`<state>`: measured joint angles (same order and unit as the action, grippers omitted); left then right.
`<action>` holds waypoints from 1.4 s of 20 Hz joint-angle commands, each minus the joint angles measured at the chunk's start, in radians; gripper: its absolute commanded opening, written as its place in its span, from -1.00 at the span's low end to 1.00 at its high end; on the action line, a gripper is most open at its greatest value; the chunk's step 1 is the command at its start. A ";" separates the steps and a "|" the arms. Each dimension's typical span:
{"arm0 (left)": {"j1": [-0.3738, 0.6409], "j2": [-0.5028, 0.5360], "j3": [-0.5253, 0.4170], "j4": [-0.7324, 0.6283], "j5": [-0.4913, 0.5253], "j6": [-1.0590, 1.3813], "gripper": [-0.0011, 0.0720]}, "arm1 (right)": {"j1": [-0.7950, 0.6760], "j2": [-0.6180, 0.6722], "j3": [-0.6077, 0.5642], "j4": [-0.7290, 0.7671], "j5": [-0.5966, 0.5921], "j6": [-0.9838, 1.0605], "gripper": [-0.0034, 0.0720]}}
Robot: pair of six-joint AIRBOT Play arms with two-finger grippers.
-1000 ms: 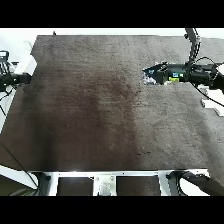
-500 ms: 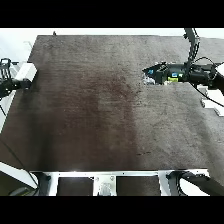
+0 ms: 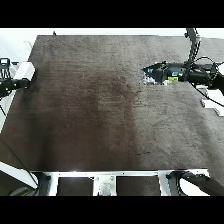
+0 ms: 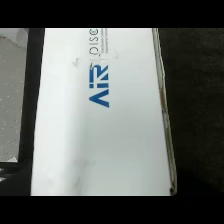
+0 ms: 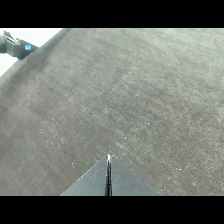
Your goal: Fold the box and place the chain.
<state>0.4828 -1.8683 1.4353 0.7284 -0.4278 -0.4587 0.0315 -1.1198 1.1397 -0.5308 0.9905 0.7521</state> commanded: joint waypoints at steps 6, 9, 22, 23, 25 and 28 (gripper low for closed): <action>0.000 0.000 0.000 0.000 0.010 -0.006 0.98 | 0.000 -0.001 0.001 0.055 0.000 0.000 -0.88; 0.000 0.002 0.000 0.002 0.024 -0.004 0.98 | 0.000 -0.001 0.001 0.060 0.000 0.000 -0.31; 0.000 0.299 0.009 0.097 -0.335 -0.014 -0.90 | -0.015 0.001 0.001 0.063 -0.007 0.000 -0.88; 0.000 0.340 0.009 0.070 -0.374 -0.008 -0.92 | -0.015 0.005 0.001 0.061 -0.013 -0.001 -0.88; -0.002 0.423 -0.012 0.002 -0.365 -0.029 -0.93 | -0.015 0.030 0.001 0.045 -0.045 -0.004 -0.89; -0.010 0.569 -0.087 -0.163 -0.385 0.035 -0.93 | -0.015 0.106 0.000 -0.014 -0.122 -0.003 -0.89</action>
<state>0.4797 -1.4223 1.3975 0.7052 -0.7696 -0.4698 0.0170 -1.0660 1.1400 -0.4946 0.9333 0.7498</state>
